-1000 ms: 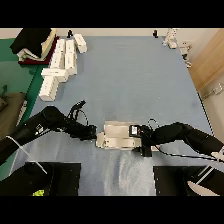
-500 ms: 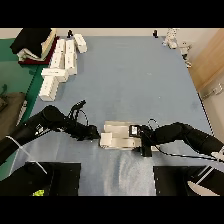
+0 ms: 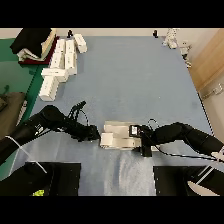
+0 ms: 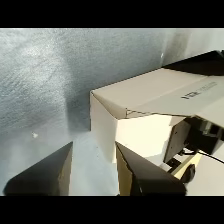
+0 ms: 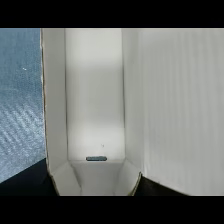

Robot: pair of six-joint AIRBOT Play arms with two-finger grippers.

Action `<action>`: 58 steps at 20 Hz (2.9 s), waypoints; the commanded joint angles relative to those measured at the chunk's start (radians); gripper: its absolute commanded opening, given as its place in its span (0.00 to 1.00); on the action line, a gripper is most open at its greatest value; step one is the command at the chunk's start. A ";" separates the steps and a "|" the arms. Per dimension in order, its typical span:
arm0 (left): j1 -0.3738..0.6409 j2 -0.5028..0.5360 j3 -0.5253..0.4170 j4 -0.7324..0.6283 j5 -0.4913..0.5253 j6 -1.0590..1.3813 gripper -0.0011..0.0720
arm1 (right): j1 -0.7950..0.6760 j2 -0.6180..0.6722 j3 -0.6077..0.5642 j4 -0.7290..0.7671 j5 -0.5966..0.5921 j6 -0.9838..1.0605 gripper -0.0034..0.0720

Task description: Fold the box.

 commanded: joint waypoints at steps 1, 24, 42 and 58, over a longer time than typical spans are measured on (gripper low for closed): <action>-0.001 0.000 0.003 -0.050 -0.025 0.021 0.57 | 0.001 0.000 0.000 0.000 0.000 0.000 0.71; -0.235 0.000 0.100 0.134 0.164 -0.266 0.56 | 0.001 0.000 0.000 0.000 0.000 0.000 0.71; -0.583 -0.146 0.281 0.667 0.066 -0.935 0.49 | 0.001 0.000 0.000 0.000 0.000 0.000 0.71; -0.683 -0.387 0.496 0.835 -0.139 -1.139 0.49 | 0.001 0.000 0.000 0.000 0.000 0.000 0.71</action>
